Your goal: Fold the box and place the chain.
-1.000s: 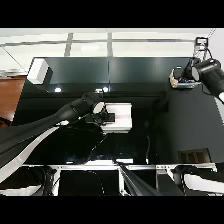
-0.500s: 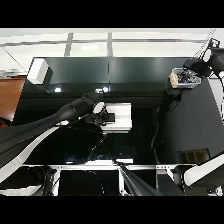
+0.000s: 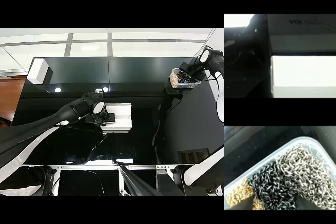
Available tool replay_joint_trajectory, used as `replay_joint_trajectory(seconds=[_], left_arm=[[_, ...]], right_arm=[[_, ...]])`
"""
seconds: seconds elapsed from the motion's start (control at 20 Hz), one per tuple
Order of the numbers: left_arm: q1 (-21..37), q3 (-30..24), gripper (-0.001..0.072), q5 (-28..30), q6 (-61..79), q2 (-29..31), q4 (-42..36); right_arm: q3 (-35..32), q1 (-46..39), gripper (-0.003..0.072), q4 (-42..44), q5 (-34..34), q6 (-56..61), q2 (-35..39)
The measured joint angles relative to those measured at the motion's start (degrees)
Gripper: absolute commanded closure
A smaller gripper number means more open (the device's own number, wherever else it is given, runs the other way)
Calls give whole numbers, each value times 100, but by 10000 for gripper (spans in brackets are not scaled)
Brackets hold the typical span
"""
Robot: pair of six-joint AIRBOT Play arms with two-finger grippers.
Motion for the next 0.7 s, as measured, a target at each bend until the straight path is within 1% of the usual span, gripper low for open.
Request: replay_joint_trajectory(seconds=[0.2, 0.25, 0.3, 0.35, 0.5, 0.7], left_arm=[[0, 0, 682, 2, 0, 0, 0], [0, 0, 682, 2, 0, 0, 0], [0, 0, 682, 2, 2, 0, 0], [0, 0, 682, 2, 0, 0, 0], [0, 0, 682, 2, 2, 0, 0], [0, 0, 682, 0, 0, 0, 0]], right_arm=[[9, 0, 257, 13, 138, -2, -44], [11, 0, 328, 17, 166, 0, -55], [11, 0, 598, 22, 179, -13, -70], [13, 0, 671, 61, 219, -13, -74], [11, -4, 671, 50, 299, -74, -39], [11, -11, 671, 46, 323, -457, 319]])
